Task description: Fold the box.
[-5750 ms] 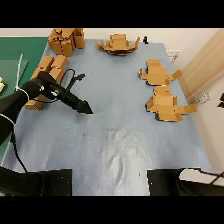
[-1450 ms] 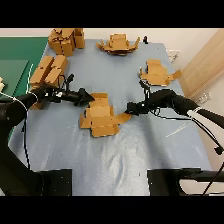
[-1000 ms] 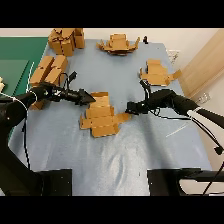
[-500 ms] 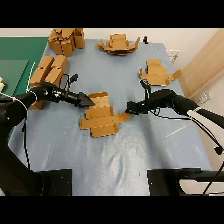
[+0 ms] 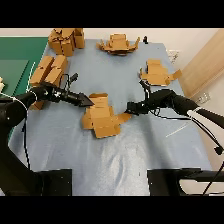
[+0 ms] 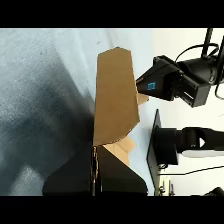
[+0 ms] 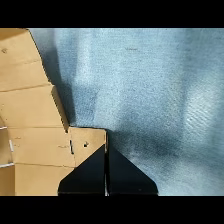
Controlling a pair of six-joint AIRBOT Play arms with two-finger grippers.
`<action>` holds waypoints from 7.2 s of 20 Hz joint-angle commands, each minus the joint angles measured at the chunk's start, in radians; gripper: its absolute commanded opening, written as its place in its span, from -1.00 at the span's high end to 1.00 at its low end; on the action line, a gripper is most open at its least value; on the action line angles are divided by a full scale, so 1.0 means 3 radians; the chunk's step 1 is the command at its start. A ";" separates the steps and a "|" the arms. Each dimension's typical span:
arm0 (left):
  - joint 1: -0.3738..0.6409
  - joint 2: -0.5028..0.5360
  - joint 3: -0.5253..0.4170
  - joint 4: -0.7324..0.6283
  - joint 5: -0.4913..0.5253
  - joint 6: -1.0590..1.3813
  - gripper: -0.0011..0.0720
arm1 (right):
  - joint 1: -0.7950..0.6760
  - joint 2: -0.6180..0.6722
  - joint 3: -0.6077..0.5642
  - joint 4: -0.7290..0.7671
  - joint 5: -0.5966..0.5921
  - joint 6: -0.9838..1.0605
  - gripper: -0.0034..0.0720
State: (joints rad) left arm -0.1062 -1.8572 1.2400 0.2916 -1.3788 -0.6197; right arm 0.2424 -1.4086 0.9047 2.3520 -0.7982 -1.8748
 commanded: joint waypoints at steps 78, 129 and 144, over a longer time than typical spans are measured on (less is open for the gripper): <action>-0.0470 0.0312 0.0201 0.0317 -0.0390 0.2846 0.92 | 0.2099 0.0633 -0.0657 -0.5023 0.1214 0.1535 -1.00; -0.0470 0.0312 0.0202 0.0320 0.0331 0.2763 0.92 | 0.1268 0.0019 -0.0014 -0.1640 0.0732 -0.2360 -0.80; -0.0477 0.0312 0.0202 0.0328 0.0301 0.2764 0.92 | 0.0994 0.0065 0.0117 -0.1425 0.0552 -0.2533 -0.80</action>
State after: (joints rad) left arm -0.2489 -1.7641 1.3006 0.3889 -1.2583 0.2085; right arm 0.5529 -1.3983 0.9371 1.9362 -0.6136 -2.6553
